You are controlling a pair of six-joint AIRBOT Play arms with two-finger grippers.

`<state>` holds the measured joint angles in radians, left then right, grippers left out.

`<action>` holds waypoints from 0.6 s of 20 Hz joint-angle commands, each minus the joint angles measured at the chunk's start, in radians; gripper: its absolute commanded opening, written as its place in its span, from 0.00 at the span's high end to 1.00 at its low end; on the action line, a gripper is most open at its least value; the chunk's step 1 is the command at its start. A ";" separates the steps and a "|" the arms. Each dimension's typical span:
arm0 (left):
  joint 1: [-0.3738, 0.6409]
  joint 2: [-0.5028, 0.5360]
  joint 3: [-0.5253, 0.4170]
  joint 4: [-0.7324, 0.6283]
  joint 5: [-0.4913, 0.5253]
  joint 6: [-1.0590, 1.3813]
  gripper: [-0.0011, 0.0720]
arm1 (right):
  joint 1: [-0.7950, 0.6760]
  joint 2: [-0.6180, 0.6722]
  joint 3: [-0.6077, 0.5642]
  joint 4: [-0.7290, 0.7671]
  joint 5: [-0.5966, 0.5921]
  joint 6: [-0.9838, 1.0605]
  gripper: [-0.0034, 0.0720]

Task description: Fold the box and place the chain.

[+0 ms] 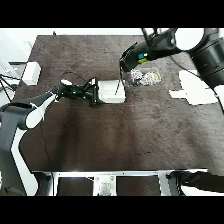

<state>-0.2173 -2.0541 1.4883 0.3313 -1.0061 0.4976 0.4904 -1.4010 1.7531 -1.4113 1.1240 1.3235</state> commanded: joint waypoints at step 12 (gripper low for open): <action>0.000 0.000 0.000 0.000 0.000 0.000 0.60 | 0.031 -0.020 -0.618 0.100 -0.733 0.003 0.94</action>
<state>-0.2173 -2.0541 1.4883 0.3313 -1.0061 0.4976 0.5201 -1.4128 1.2625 -1.3197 0.5632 1.3231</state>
